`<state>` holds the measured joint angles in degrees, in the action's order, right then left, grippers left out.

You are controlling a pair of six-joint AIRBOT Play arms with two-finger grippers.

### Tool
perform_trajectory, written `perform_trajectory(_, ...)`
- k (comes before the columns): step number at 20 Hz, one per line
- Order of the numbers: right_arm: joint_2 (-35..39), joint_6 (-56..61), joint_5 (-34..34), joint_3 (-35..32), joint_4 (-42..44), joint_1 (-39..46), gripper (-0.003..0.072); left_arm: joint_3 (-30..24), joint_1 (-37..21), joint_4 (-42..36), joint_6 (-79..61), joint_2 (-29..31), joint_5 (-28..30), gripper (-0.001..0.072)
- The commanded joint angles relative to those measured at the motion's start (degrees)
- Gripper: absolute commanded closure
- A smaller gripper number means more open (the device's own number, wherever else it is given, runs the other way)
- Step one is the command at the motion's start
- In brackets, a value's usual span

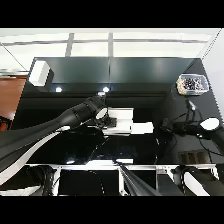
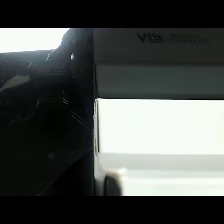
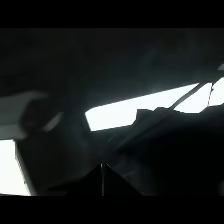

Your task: Fold the box and place the chain.

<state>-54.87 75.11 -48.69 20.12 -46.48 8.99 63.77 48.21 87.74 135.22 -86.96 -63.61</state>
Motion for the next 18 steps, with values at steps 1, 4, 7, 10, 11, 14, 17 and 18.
perform_trajectory(1, -7.32, -10.49, -4.09, -1.84, 15.54, -2.56, 0.0669, 0.0, 0.0, 0.04, 0.02, 0.0, 0.0, 0.0682)
perform_trajectory(4, -13.99, -17.38, -8.0, 1.88, 20.7, -6.36, 0.0669, 0.0, 0.0, 0.04, 0.02, 0.0, 0.02, 0.0682)
perform_trajectory(7, -15.82, -18.47, -12.44, 6.58, 20.65, -8.07, 0.0668, 0.0, -0.04, 0.04, 0.02, 0.0, 0.02, 0.0682)
perform_trajectory(10, -15.82, -18.64, -17.33, 10.49, 19.56, -8.15, 0.0661, 0.0, -0.04, 0.04, 0.02, 0.0, 0.09, 0.0682)
perform_trajectory(11, -15.8, -18.69, -18.45, 11.3, 19.52, -8.17, 0.0457, 0.0, -0.04, 0.04, 0.02, 0.0, 0.09, 0.0682)
perform_trajectory(14, -15.82, -18.8, -19.43, 12.92, 19.52, -10.05, -0.0009, 0.0, -0.04, 0.04, 0.02, 0.0, 0.09, 0.0682)
perform_trajectory(17, -15.82, -18.08, -17.59, 15.19, 19.61, -15.02, -0.0007, 0.0, -0.04, 0.07, 0.02, 0.0, 0.09, 0.0682)
perform_trajectory(18, -15.82, -16.74, -16.24, 16.15, 19.28, -16.98, -0.0006, 0.0, -0.04, 0.07, 0.0, 0.0, 0.09, 0.0682)
